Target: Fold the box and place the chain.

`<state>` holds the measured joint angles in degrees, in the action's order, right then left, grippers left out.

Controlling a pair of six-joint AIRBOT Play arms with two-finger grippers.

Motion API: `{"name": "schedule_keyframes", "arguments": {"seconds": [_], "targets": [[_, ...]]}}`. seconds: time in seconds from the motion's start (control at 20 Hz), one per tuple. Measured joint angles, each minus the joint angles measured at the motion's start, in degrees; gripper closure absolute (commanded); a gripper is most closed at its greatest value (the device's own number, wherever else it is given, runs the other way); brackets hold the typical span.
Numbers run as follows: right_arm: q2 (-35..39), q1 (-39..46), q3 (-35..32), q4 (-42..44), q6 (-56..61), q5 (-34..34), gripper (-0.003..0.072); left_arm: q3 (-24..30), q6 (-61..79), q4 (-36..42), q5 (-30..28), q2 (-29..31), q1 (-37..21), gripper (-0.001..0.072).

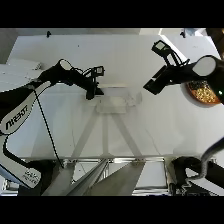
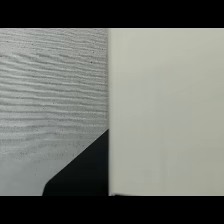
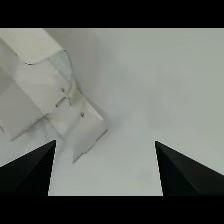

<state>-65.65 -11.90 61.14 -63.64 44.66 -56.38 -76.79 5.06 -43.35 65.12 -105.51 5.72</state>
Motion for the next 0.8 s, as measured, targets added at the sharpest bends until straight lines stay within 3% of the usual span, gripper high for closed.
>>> {"name": "schedule_keyframes", "arguments": {"seconds": [0.3, 0.55, 0.8], "targets": [[13.7, -8.8, -2.7, 1.9, -7.1, 1.0, -0.0026, 0.0, 0.0, 0.0, 0.0, 0.0, 0.0, 0.0702], [23.4, -13.5, -11.1, 3.1, -8.3, 2.1, -0.0027, 0.0, 0.0, 0.0, 0.0, 0.0, 0.0, 0.0702], [24.7, -14.5, -21.8, 1.4, -12.0, 3.2, -0.0026, 0.0, -0.1, 0.0, 0.0, 0.0, 0.0, 0.0702]]}}
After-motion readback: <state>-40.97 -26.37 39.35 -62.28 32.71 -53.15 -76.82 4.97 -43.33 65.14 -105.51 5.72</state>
